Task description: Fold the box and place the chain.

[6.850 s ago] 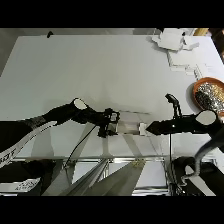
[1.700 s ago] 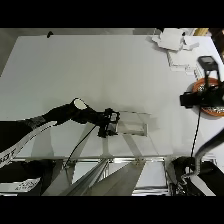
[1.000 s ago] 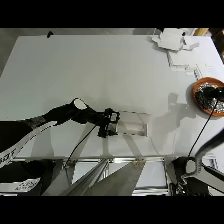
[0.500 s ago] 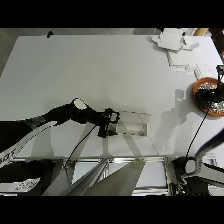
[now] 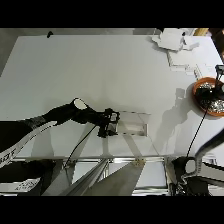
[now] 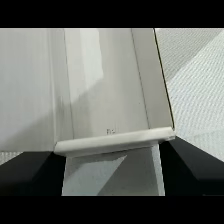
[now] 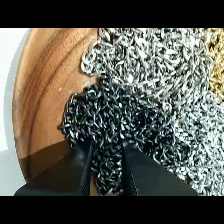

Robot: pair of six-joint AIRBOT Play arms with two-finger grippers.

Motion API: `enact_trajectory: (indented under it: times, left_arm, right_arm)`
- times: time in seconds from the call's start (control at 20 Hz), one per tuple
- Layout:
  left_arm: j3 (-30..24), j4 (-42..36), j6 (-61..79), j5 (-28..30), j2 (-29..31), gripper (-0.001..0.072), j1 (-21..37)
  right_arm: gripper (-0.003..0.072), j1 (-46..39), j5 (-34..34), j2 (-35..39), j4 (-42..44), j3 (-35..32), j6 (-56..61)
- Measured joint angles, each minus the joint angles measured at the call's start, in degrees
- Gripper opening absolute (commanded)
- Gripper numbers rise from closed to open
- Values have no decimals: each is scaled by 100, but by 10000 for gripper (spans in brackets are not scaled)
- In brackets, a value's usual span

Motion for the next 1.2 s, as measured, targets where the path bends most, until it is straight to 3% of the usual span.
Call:
enact_trajectory:
  times: [0.2,0.25,0.3,0.5,0.85,1.2]
  left_arm:
    - [0,0,0,0,0,272,-2]
    - [0,0,0,2,0,272,-2]
    - [2,0,0,0,0,272,-2]
    - [2,0,0,2,0,272,-2]
    - [0,0,0,2,0,272,-2]
    - [0,0,0,2,0,272,-2]
  right_arm:
    - [162,-2,-81,-94,109,2,2]
    - [59,-2,-76,-125,127,2,0]
    - [21,-2,-48,-138,140,2,2]
    - [21,-2,302,103,164,0,-46]
    - [21,-2,1440,1775,533,2,-151]
    - [21,516,3110,3521,2385,2,-837]
